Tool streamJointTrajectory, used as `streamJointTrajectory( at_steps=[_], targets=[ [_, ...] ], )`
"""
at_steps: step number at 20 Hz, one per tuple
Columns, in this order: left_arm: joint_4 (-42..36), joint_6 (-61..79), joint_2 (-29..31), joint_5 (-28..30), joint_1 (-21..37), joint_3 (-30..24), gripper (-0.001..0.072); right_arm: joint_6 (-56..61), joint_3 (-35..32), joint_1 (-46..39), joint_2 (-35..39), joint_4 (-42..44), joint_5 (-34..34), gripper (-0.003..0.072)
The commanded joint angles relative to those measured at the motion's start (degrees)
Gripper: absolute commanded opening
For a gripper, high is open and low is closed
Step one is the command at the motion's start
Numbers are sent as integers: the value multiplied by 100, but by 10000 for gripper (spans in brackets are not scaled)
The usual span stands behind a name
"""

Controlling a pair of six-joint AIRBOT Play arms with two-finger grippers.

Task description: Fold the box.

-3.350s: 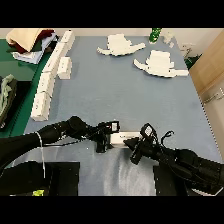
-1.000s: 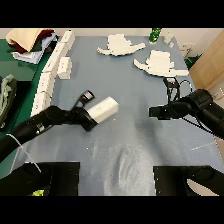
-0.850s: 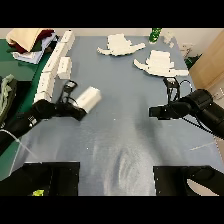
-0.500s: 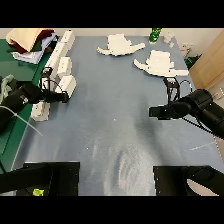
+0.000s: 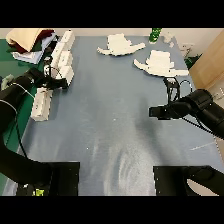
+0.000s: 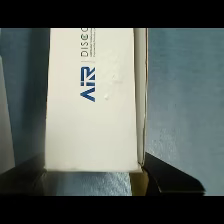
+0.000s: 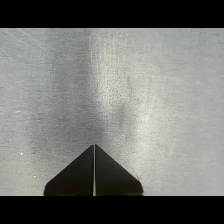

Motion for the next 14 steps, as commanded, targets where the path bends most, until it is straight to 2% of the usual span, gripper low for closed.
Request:
streamJointTrajectory(
  at_steps=[1, 7, 14],
  targets=[
    [7, -2, -623, -90, 11, 758, 472, 2, 4, -4, -4, 2, 2, 16],
    [153, 24, -1115, -90, 11, 1329, 472, 2, 4, -4, -4, 2, 2, 17],
    [391, 22, -1268, -105, 11, 1421, 472, 2, 4, -4, -4, 2, 2, 16]
  ],
)
